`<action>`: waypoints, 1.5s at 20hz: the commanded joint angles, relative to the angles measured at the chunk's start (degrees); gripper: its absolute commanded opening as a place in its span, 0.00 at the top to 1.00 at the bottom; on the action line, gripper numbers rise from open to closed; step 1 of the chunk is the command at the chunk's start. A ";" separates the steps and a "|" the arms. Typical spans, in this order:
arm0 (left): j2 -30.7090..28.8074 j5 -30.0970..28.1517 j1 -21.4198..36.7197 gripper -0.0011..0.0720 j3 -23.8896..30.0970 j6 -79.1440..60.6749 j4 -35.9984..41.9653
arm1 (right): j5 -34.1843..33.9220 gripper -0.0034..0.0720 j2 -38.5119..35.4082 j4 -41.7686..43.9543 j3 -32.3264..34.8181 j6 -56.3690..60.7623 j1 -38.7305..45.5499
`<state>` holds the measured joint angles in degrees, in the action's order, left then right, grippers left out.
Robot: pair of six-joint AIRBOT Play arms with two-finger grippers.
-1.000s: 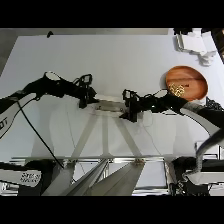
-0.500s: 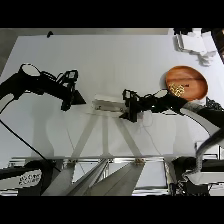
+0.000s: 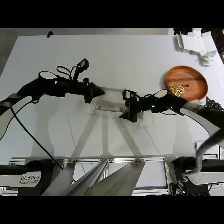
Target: Fold the box and place the chain.
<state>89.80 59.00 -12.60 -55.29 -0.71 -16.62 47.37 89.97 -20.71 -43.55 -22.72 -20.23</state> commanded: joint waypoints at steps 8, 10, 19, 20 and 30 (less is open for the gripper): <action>0.59 -6.43 1.53 0.97 0.02 8.68 -5.09 | 0.00 0.38 0.04 0.00 0.00 0.00 0.00; -2.64 -3.56 2.82 0.97 0.04 5.07 -5.40 | 0.00 0.38 0.04 0.00 0.00 0.00 0.00; -7.39 0.44 4.13 0.18 0.07 -9.16 -27.89 | 0.02 0.38 0.04 0.00 0.00 0.00 0.00; -6.67 0.46 4.13 0.18 0.07 -11.17 -27.98 | 0.00 0.38 0.04 0.00 0.00 0.00 0.00; 2.32 5.35 2.84 0.11 0.07 -21.49 -23.30 | 0.00 0.38 0.04 0.00 0.00 0.00 0.00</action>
